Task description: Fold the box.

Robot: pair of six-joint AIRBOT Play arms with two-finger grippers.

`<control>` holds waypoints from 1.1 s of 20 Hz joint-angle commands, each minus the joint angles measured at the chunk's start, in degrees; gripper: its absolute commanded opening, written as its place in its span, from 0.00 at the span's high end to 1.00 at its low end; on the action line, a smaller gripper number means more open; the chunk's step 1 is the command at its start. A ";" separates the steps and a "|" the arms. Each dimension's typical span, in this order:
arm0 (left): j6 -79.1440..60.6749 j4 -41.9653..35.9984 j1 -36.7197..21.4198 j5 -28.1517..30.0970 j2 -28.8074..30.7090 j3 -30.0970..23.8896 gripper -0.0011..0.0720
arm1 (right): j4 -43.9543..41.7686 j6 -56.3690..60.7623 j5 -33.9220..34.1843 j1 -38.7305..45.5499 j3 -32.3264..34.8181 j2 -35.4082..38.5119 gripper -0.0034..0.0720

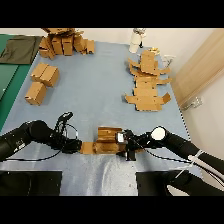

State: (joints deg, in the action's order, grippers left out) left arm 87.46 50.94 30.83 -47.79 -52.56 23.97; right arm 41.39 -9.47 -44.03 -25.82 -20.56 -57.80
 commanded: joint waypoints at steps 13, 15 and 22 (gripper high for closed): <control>-19.15 -24.00 -0.28 2.16 -2.34 -0.22 0.97 | -0.02 0.02 -0.02 0.00 0.04 0.02 0.36; -14.25 -17.79 -1.62 1.03 -2.32 -0.22 0.97 | -0.02 0.00 -0.02 0.00 0.04 0.02 0.36; -0.46 -5.44 -5.57 3.32 -1.53 -0.22 0.97 | -0.02 0.02 -0.02 0.00 0.04 0.00 0.36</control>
State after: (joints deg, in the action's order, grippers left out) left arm 82.52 42.11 26.44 -45.78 -54.15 23.77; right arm 41.39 -9.47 -44.03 -25.82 -20.53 -57.80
